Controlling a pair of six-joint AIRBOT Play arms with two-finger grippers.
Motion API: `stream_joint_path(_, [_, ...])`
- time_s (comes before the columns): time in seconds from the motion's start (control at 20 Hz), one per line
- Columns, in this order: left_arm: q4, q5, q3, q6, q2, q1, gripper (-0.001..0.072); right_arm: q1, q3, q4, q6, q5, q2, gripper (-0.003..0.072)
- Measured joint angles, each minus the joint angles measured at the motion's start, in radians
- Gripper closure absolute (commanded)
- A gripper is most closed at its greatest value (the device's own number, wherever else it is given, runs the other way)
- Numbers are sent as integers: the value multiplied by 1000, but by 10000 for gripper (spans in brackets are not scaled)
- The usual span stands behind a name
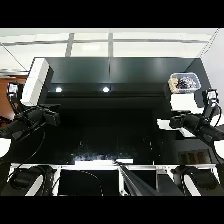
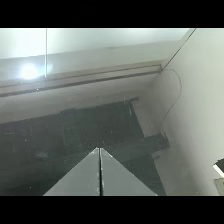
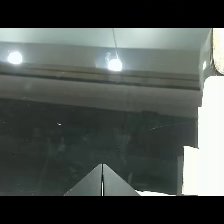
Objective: Fold the box and place the chain.
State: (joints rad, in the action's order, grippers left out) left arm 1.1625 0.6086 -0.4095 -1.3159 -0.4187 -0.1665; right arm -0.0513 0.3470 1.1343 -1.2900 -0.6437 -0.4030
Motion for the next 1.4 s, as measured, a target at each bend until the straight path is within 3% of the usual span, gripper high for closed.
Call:
stream_joint_path(0.65, [0,0,0,0,0,0,682,0,0,0,0,11,0,673])
stream_joint_path(1.05, [0,-1,0,2,0,0,682,8,0,-111,-2,235,-6,674])
stream_joint_path(1.25, [0,-8,0,3,0,0,682,131,13,-132,-87,418,-75,674])
stream_joint_path(1.4, [-13,-56,0,3,0,0,682,332,97,-113,-142,377,-221,673])
